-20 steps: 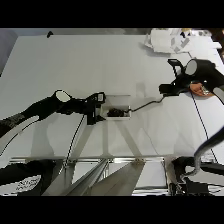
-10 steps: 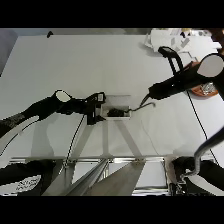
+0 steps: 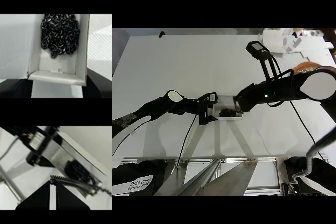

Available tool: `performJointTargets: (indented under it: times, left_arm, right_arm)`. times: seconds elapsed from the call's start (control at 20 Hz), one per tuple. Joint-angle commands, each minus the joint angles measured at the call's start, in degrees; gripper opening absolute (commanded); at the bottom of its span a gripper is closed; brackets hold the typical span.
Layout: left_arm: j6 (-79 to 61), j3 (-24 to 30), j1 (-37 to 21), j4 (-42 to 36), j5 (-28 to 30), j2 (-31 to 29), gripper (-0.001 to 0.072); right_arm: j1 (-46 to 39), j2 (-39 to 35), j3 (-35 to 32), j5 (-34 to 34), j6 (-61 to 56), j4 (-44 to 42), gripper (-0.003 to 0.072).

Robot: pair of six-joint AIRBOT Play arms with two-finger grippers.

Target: Fold the box and place the chain.

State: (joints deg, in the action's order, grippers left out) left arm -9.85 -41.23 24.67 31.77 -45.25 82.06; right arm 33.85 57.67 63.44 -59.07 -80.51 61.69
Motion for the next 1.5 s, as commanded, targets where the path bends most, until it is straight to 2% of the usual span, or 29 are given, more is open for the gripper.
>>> performJointTargets:
  times: [0.0,0.25,0.45,0.8,1.0,1.25,1.45]
  left_arm:
    - [0.00,0.02,0.04,0.00,0.02,0.00,0.0451]
    - [0.00,0.02,0.04,0.00,0.02,0.00,0.0451]
    - [-0.02,0.02,0.04,0.00,0.02,-0.02,0.0451]
    - [0.00,0.02,0.04,0.00,0.02,-0.02,0.0451]
    - [0.00,0.02,0.04,0.00,0.02,0.00,0.0451]
    - [-0.02,0.02,0.04,0.00,0.02,-0.02,0.0451]
    - [-0.02,0.02,0.04,0.00,0.02,0.00,0.0451]
  right_arm:
    - [4.04,-0.28,0.07,9.07,0.07,-0.74,0.0016]
    - [5.86,-0.28,0.07,13.07,0.37,-0.96,0.0016]
    - [5.86,-0.28,0.07,16.57,1.79,-4.26,0.0016]
    - [5.84,-0.28,0.07,17.70,1.51,-4.50,0.0017]
    - [5.84,-0.24,0.07,15.17,1.46,-1.36,0.0017]
    - [5.84,0.83,-0.02,5.29,-1.16,10.51,0.0017]
    - [5.84,4.11,-0.68,4.83,-2.64,11.58,0.0017]
